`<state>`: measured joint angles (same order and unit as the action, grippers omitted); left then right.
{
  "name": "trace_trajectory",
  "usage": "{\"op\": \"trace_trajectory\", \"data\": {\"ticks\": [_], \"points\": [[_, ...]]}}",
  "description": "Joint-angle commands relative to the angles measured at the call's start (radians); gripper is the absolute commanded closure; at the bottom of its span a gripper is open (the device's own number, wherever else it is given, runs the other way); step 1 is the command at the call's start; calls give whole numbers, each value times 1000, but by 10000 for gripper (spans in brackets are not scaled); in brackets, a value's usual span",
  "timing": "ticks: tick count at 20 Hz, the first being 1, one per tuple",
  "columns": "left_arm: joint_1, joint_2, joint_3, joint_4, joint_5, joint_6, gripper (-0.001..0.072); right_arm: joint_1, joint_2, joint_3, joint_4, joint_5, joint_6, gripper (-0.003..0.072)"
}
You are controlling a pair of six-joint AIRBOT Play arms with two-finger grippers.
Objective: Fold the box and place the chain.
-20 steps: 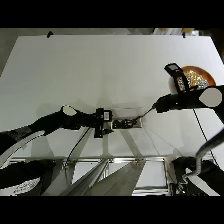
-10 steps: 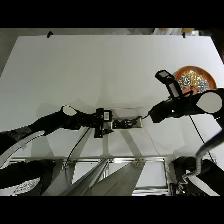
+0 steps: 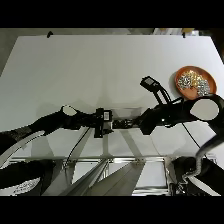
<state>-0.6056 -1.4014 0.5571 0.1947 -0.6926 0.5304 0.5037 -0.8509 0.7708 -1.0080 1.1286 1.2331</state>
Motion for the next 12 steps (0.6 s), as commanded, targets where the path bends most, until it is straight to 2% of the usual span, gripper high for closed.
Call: {"op": "trace_trajectory", "data": {"ticks": [1, 9, 12], "points": [[0, 0, 0, 0, 0, 0, 567, 38, 0, 1, 72, -68, -80, 667], [0, 0, 0, 0, 0, 0, 567, 47, -4, 1, 121, -193, -124, 668], [0, 0, 0, 0, 0, 0, 567, 47, -18, 1, 259, -206, -230, 667]]}}
